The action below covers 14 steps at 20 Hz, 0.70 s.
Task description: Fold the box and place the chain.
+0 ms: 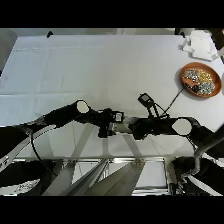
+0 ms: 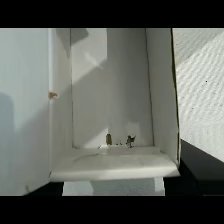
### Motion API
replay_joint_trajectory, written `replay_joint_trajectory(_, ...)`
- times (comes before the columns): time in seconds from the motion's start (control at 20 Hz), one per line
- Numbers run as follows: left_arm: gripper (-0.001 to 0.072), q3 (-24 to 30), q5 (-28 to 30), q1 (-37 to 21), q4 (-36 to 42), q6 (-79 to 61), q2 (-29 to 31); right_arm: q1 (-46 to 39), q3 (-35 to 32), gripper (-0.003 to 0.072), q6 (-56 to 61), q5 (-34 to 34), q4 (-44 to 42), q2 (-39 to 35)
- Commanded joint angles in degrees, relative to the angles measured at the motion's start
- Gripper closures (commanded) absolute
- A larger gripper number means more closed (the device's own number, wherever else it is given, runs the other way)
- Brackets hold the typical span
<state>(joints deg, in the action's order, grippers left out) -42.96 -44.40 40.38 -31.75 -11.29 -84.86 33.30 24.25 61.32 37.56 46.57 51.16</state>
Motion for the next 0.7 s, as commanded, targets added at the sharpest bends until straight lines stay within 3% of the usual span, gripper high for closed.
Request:
replay_joint_trajectory(0.0,0.0375,0.0,0.0,0.0,0.0,0.0,0.0,2.9,-0.1,0.0518,0.7,-4.7,-0.7,1.6)
replay_joint_trajectory(0.25,0.0375,0.0,0.0,0.0,0.0,0.0,0.0,2.9,0.2,0.0482,1.4,-2.6,-0.6,-0.2)
replay_joint_trajectory(0.4,0.0375,0.0,0.0,0.0,0.0,0.0,0.0,2.1,0.3,0.0484,1.5,2.3,1.6,-7.0)
replay_joint_trajectory(0.65,0.0375,0.0,0.0,0.0,0.0,0.0,0.0,-7.2,0.3,0.0487,9.8,15.9,18.9,-22.7)
